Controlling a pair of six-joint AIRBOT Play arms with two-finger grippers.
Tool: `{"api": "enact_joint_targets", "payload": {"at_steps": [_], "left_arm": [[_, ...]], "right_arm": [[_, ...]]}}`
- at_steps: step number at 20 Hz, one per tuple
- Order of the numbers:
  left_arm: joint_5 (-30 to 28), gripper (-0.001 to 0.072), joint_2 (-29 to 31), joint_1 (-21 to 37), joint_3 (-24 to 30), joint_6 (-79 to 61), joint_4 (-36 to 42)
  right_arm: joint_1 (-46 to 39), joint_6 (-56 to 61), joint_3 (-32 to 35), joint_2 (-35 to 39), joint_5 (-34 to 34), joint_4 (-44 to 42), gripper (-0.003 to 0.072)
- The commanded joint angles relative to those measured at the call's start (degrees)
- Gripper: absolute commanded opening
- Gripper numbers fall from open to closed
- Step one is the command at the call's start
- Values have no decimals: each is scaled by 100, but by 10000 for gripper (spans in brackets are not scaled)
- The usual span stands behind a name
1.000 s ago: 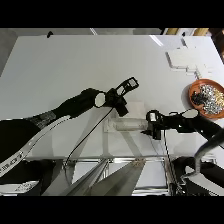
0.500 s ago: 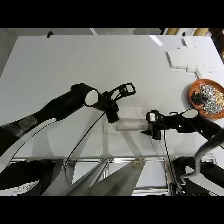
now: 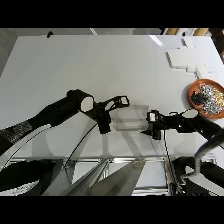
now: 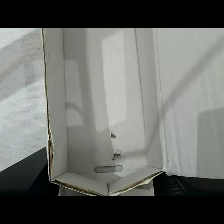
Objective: Fold the box and place the chain.
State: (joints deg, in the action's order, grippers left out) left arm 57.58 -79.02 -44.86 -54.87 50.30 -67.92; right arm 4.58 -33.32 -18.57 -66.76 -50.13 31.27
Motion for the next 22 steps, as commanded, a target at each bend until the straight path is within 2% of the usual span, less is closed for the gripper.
{"api": "enact_joint_targets", "payload": {"at_steps": [1, 5, 8, 11, 19, 22], "left_arm": [[-17, 86, 11, 20, 321, -669, 15], [-439, 370, 11, 131, 531, -1563, 13], [-800, 501, 11, 131, 533, -1974, 20], [-1071, 696, 13, 125, 533, -2420, 17], [-1108, 686, -20, -120, 592, -3366, 492], [-1102, 565, -22, -240, 597, -3362, 525]], "right_arm": [[0, 2, 0, 4, -4, -4, 411], [0, 2, 0, 4, -2, -4, 411], [0, 2, 0, 4, -4, -4, 411], [0, 2, 0, 4, -4, -4, 411], [0, 2, 0, 4, -4, -4, 411], [0, 2, 0, 4, -4, -4, 411]]}}
